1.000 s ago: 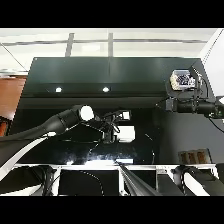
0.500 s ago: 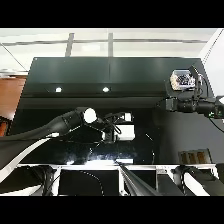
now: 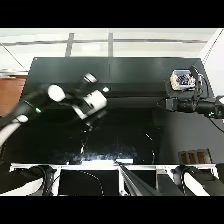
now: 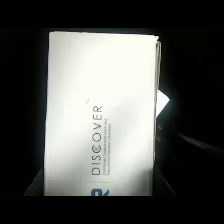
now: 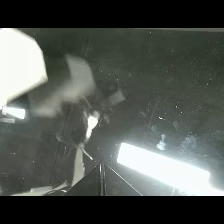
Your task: Fold the box and place the chain.
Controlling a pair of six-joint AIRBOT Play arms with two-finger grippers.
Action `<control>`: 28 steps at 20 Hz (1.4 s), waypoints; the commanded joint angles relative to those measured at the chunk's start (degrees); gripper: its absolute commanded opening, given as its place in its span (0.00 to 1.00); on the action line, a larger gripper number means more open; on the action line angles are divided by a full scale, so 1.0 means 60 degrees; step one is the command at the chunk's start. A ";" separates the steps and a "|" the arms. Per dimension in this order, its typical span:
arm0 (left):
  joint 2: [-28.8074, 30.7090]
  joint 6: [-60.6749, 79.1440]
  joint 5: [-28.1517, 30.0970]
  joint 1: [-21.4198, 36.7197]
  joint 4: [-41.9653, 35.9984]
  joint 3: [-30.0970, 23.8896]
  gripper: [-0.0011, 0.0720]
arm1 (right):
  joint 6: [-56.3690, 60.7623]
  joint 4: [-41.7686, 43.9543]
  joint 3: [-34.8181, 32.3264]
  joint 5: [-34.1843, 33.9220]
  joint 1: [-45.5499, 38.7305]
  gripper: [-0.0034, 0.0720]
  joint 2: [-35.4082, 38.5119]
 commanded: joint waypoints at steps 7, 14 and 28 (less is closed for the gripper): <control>-0.3705 -0.1657 -0.0528 0.5053 0.0474 0.4605 0.51 | 0.0007 0.0488 -0.0004 -0.0222 0.0000 0.10 -0.0004; -0.6288 -0.2550 -0.1064 0.5362 0.0772 0.7912 0.60 | 0.0007 0.0481 -0.0004 -0.0597 0.0000 0.10 -0.0011; -0.4346 -0.4539 -0.6473 0.4554 0.2131 0.9901 0.80 | 0.0007 0.0350 -0.0004 -0.0790 -0.0004 0.10 -0.0011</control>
